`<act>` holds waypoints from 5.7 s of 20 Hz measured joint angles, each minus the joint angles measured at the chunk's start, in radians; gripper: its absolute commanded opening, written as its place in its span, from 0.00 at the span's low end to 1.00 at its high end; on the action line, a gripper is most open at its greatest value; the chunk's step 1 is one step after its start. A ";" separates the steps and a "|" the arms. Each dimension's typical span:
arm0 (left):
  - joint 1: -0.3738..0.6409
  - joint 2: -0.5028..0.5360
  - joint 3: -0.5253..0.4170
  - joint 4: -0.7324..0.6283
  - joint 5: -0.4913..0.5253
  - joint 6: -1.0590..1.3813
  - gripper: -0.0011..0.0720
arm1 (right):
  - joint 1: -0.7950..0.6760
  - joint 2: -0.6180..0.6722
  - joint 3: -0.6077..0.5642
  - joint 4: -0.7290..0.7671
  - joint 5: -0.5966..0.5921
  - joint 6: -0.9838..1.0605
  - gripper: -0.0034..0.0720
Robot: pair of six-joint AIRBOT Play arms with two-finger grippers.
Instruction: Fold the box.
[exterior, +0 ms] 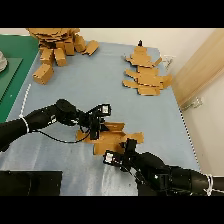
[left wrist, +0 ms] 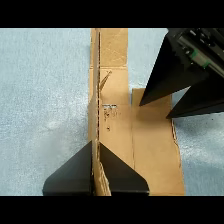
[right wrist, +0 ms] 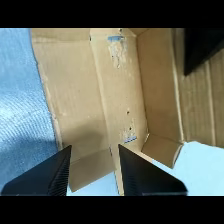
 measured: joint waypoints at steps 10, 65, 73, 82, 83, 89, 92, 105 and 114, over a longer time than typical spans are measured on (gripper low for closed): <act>0.000 0.000 0.000 0.000 0.000 0.000 0.03 | 0.047 0.011 0.012 0.102 0.000 -0.009 0.62; -0.001 0.000 0.000 0.000 0.000 0.000 0.03 | -0.226 0.070 0.037 0.038 -0.070 -0.110 0.99; -0.001 0.000 0.000 0.000 0.000 0.000 0.03 | -0.534 0.082 0.037 0.589 -0.217 -0.753 0.99; -0.001 0.000 0.000 0.000 0.000 0.000 0.03 | -0.912 -0.075 0.085 1.482 -0.094 -1.832 0.99; -0.001 0.000 0.000 0.000 0.000 0.000 0.03 | -0.942 -0.119 0.109 1.540 -0.058 -1.912 0.99; -0.001 0.000 0.000 0.000 0.001 0.000 0.03 | -1.023 -0.298 0.219 1.618 0.086 -2.099 0.99; -0.001 0.000 0.000 0.000 0.000 0.000 0.03 | -1.033 -0.299 0.233 1.578 0.119 -2.090 0.99; -0.001 0.000 0.000 0.000 0.000 0.000 0.03 | -1.034 -0.284 0.242 1.500 0.159 -2.113 0.99; -0.001 0.000 0.000 0.000 0.000 0.000 0.03 | -1.023 -0.358 0.243 1.573 0.150 -2.182 0.97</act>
